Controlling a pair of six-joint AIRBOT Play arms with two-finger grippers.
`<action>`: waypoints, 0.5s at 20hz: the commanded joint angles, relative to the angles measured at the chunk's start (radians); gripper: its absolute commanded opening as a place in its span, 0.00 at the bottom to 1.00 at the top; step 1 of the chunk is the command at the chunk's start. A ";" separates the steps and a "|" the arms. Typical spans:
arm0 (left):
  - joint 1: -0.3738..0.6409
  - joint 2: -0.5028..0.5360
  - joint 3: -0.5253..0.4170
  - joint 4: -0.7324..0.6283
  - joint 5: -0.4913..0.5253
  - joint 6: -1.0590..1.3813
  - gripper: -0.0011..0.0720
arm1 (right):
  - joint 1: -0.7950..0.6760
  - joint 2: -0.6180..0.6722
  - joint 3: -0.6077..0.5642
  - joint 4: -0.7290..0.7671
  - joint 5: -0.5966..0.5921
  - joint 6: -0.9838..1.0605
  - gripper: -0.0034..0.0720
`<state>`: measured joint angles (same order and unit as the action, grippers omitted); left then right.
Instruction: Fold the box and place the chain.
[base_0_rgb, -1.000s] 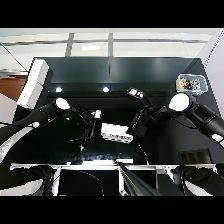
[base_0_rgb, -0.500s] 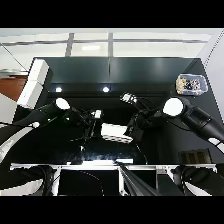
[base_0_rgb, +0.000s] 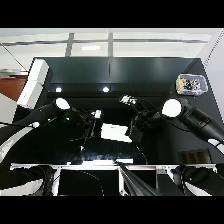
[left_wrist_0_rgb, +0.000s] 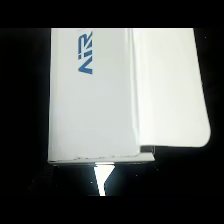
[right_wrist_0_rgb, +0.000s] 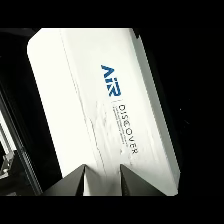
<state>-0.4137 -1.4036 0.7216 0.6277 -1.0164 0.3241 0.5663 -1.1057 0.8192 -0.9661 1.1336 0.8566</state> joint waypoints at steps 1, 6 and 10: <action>-0.001 -0.001 0.000 0.000 0.000 0.000 0.56 | 0.000 0.006 0.001 -0.034 -0.003 0.043 0.39; -0.001 -0.001 0.000 0.000 0.000 0.000 0.56 | -0.048 0.142 -0.003 -0.052 -0.024 0.132 0.39; -0.001 -0.001 0.000 0.000 0.000 0.000 0.56 | -0.068 0.216 -0.109 -0.044 -0.145 0.172 0.82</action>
<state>-0.4137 -1.4036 0.7216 0.6277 -1.0168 0.3241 0.5125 -0.9371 0.7685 -1.0149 1.0737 0.9886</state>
